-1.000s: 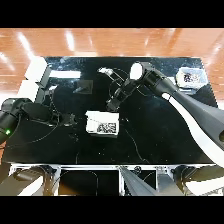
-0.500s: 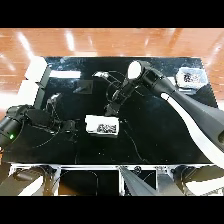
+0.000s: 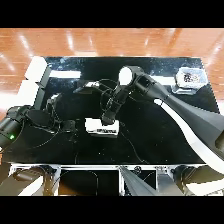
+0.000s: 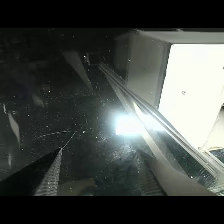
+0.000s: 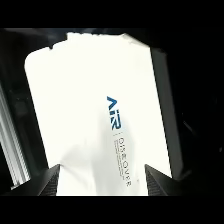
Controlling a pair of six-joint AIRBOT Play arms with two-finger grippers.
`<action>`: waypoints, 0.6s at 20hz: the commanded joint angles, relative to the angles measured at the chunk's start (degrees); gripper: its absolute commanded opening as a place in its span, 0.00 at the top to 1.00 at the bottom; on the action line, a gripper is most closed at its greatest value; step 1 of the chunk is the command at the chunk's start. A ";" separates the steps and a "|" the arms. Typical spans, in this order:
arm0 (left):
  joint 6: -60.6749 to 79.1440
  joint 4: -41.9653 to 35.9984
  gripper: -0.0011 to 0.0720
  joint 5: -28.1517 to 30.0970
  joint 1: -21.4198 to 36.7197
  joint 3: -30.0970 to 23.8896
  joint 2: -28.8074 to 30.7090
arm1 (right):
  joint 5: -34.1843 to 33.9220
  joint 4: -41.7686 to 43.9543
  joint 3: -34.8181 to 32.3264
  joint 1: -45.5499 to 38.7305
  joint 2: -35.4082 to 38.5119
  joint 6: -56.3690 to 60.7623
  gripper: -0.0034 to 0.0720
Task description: Fold the box and place the chain.
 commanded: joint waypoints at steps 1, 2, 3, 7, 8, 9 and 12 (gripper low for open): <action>-0.02 0.39 0.21 -0.57 0.07 -0.02 0.04 | -0.22 -4.02 0.00 2.36 -0.02 0.76 0.12; -0.04 0.39 0.21 -0.98 0.04 -0.02 0.04 | -0.52 -4.83 0.00 2.93 -0.02 0.96 0.12; -0.04 0.39 0.21 -1.20 0.04 -0.02 0.04 | -0.72 -5.38 0.00 3.43 -0.02 0.98 0.12; -0.04 0.61 0.21 -1.75 0.07 -0.02 0.04 | -1.20 -8.74 0.00 5.73 -0.02 1.44 0.12; -0.04 0.96 0.21 -1.97 0.07 -0.02 0.04 | -1.60 -9.11 0.00 6.08 -0.02 1.68 0.12; -0.04 1.33 0.21 -2.32 0.09 -0.02 0.04 | -2.19 -9.84 0.00 6.40 -0.02 2.29 0.12; -0.04 1.46 0.21 -2.95 0.09 -0.02 0.04 | -3.19 -12.68 0.00 7.41 -0.02 3.85 0.13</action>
